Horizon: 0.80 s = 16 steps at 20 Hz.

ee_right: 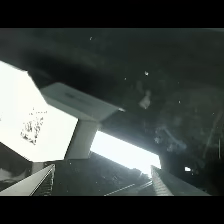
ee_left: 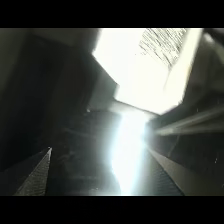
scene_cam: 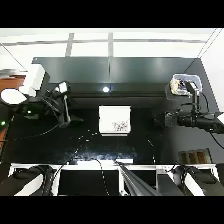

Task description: Fold the box and place the chain.

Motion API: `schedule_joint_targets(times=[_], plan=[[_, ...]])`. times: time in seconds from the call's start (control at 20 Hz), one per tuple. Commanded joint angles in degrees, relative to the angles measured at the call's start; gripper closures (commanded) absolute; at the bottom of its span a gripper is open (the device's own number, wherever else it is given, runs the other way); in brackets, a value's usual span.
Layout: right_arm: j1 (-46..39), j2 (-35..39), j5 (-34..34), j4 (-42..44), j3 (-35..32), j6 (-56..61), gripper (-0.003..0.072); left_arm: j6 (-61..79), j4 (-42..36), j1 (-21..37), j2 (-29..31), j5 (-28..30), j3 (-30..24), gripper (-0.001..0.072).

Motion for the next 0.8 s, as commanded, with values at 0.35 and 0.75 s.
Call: schedule_joint_targets(times=[0.35,0.75], plan=[[0.02,0.02,-2.95,-2.84,0.07,0.02,-0.0016,26.29,-11.8,-1.31,-6.75,-0.02,-6.73,0.0006],[0.02,0.02,-3.04,-2.86,0.07,0.02,-0.0015,24.44,-17.59,-3.45,-15.04,0.04,-6.73,-0.0003]])
